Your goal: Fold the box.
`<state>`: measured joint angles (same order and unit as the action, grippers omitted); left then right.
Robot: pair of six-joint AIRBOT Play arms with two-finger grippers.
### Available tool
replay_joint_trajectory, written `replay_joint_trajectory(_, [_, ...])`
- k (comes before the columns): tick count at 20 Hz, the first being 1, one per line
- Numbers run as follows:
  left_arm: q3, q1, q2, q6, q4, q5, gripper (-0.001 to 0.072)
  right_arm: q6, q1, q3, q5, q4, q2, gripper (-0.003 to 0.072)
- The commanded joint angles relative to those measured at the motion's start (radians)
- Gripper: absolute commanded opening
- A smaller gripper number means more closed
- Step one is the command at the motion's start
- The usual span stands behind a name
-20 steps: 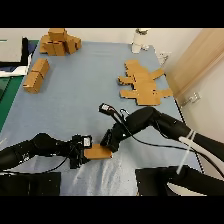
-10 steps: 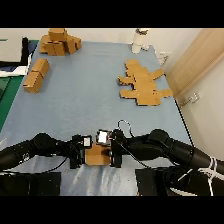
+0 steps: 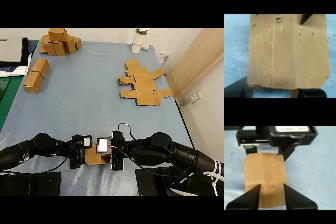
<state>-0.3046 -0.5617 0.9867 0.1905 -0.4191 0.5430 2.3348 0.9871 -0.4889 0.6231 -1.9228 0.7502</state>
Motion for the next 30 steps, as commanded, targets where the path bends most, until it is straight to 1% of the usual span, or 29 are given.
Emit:
replay_joint_trajectory(1, [0.0,0.0,0.0,0.0,0.0,0.0,0.0483,0.034,0.04,0.002,0.011,0.04,-0.002,0.0455])
replay_joint_trajectory(3, [0.0,0.0,0.0,0.0,0.0,0.0,0.0483,0.034,0.06,0.002,0.002,0.084,-0.002,0.0455])
replay_joint_trajectory(6, [0.0,0.0,0.0,0.0,0.0,0.0,0.0483,0.033,0.074,0.007,-0.062,0.21,0.005,0.0455])
replay_joint_trajectory(7, [0.0,0.0,0.0,0.0,0.0,0.0,0.0483,0.034,0.074,0.007,-0.076,0.228,0.014,0.0455])
replay_joint_trajectory(11, [0.0,0.0,0.0,0.0,0.0,0.0,0.0483,0.028,0.11,0.007,-0.08,0.223,0.04,0.0455])
replay_joint_trajectory(14, [0.0,0.0,0.0,0.0,0.0,0.0,0.0483,-0.068,0.159,0.008,-0.082,0.267,0.04,0.0455])
replay_joint_trajectory(16, [0.0,0.0,0.0,0.0,0.0,0.0,0.0483,-0.18,0.197,0.008,-0.08,0.362,0.04,0.0458])
replay_joint_trajectory(19, [0.0,0.0,0.0,0.0,0.0,0.0,0.0483,-0.373,0.243,0.009,-0.08,0.591,0.051,0.0458])
replay_joint_trajectory(21, [0.0,0.0,0.0,0.0,0.0,0.001,0.0483,-0.439,0.258,0.008,-0.08,0.663,0.074,0.0458])
replay_joint_trajectory(24, [0.0,0.0,0.0,0.0,0.0,0.0,0.0483,-0.462,0.269,0.008,-0.086,0.667,0.108,0.0458])
replay_joint_trajectory(28, [0.0,0.0,0.0,0.0,0.0,0.0,0.0483,-0.463,0.274,0.007,-0.089,0.669,0.108,0.0457])
replay_joint_trajectory(29, [0.0,0.0,0.0,0.0,0.0,0.0,0.0483,-0.47,0.274,0.006,-0.09,0.67,0.106,0.0449])
replay_joint_trajectory(30, [0.0,0.001,0.0,0.0,0.0,0.0,0.0483,-0.472,0.274,0.006,-0.09,0.67,0.103,0.0415])
